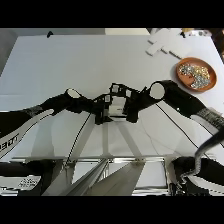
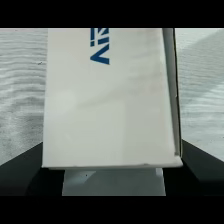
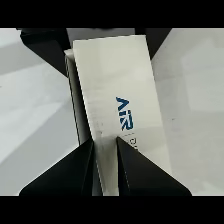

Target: Fold the box and place the chain.

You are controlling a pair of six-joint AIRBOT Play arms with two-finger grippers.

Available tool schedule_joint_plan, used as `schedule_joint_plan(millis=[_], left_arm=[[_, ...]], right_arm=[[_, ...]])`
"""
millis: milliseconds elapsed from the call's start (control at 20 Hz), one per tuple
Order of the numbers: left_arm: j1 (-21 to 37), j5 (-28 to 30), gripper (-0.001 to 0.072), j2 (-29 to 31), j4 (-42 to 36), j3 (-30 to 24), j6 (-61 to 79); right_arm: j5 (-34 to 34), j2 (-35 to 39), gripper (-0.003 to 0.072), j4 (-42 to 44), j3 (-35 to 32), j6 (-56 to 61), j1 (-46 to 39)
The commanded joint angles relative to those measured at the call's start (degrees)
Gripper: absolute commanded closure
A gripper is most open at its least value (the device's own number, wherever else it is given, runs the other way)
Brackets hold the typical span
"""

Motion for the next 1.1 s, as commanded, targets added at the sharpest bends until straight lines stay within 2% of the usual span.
schedule_joint_plan(millis=[0, 100, 300, 400, 650, 750, 800, 850, 900, 1050], left_arm=[[0.0, 0.7, 0.0504, 0.0, -0.4, 0.0, -0.3], [0.0, 0.7, 0.0504, 0.0, -0.4, 0.0, -0.3], [0.0, 0.7, 0.0504, 0.0, -0.4, 0.0, -0.3], [0.0, 0.7, 0.0504, 0.0, -0.4, 0.0, -0.3], [0.0, 0.7, 0.0504, 0.0, -0.4, 0.0, -0.3], [0.0, 0.7, 0.0504, 0.0, -0.4, 0.0, -0.3], [0.0, 0.7, 0.0504, 0.0, -0.4, 0.0, -0.3], [0.0, 0.7, 0.0504, 0.0, -0.4, 0.0, -0.3], [0.0, 0.7, 0.0504, 0.0, -0.4, 0.0, -0.3], [0.0, 0.7, 0.0504, 0.0, -0.4, 0.0, -0.3]], right_arm=[[2.1, 0.0, 0.0558, 1.3, -0.7, 0.0, 0.6], [2.0, 0.1, 0.042, 1.3, -0.7, 0.0, 0.6], [0.9, 1.2, 0.0404, 1.3, -0.6, 0.0, 0.5], [-0.9, 3.3, 0.0337, 1.5, -0.6, 0.0, 0.4], [-2.1, 8.5, 0.0339, 1.7, -0.7, 0.0, 0.0], [-1.5, 8.8, 0.0358, 3.4, -0.7, 0.4, -2.4], [-1.0, 8.8, 0.0465, 4.6, -0.7, 0.7, -4.3], [-0.1, 8.8, 0.0604, 6.6, -0.7, 0.7, -6.7], [0.9, 8.8, 0.067, 9.3, -0.7, 0.7, -9.2], [4.0, 8.8, 0.0671, 21.6, -3.4, -2.0, -16.8]])
